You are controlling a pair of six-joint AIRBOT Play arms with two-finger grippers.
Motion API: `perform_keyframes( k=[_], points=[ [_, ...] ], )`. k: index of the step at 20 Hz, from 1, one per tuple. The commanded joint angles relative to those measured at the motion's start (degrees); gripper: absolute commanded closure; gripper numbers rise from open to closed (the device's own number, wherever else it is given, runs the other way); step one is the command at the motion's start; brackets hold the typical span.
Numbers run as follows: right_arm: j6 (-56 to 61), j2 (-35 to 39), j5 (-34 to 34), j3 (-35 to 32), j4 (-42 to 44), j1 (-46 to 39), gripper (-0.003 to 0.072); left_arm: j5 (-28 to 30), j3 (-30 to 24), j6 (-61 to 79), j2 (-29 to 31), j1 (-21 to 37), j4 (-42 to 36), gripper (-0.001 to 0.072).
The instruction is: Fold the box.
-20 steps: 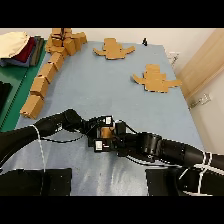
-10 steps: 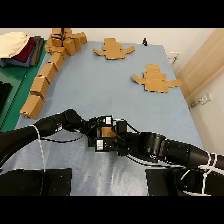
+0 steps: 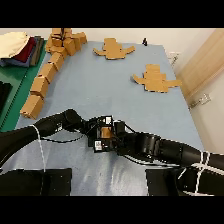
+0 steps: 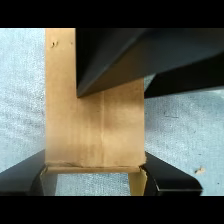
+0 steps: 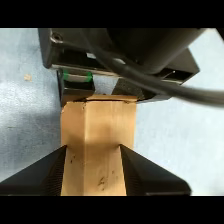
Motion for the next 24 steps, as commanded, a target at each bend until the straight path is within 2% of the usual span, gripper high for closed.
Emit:
perform_keyframes(
  k=[1, 3, 4, 5, 11, 13, 16, 17, 22, 24],
  points=[
    [1.5, -0.1, 0.0, 0.0, -3.0, 0.1, 0.0235, 0.0, 0.0, 0.0, 0.0, 0.0, 0.0, 0.0354],
    [1.5, 0.3, 0.0, 0.0, -2.8, 0.3, 0.0241, 0.0, 0.0, 0.0, 0.0, 0.0, 0.0, 0.0353],
    [1.4, 0.7, -0.2, 0.0, -2.9, 0.4, 0.0314, 0.0, 0.0, 0.0, 0.0, 0.0, 0.0, 0.0354],
    [1.4, 1.2, -0.3, 0.0, -2.4, 0.4, 0.0343, 0.0, 0.0, 0.0, 0.0, 0.0, 0.0, 0.0354],
    [1.4, 3.4, -0.7, 0.0, -2.1, 0.4, 0.0344, 0.0, 0.0, 0.0, 0.0, 0.0, 0.0, 0.0353],
    [1.4, 3.7, -0.7, 0.0, -1.8, 0.4, 0.0407, 0.0, 0.0, 0.0, 0.0, 0.0, 0.0, 0.0353],
    [1.4, 3.8, -0.7, 0.0, -1.6, 0.4, 0.0415, 0.0, 0.0, 0.0, 0.0, 0.0, 0.0, 0.0353],
    [1.4, 3.8, -0.7, 0.0, -1.6, 0.4, 0.0464, 0.0, 0.0, 0.0, 0.0, 0.0, 0.0, 0.0353],
    [1.4, 3.9, -0.7, 0.0, -1.6, 0.4, 0.0468, 0.0, 0.0, 0.0, 0.0, 0.0, 0.0, 0.0353],
    [1.4, 3.9, -0.9, 0.2, -1.6, 0.4, 0.0530, 0.0, 0.0, 0.0, 0.0, 0.0, 0.0, 0.0353]
  ],
)
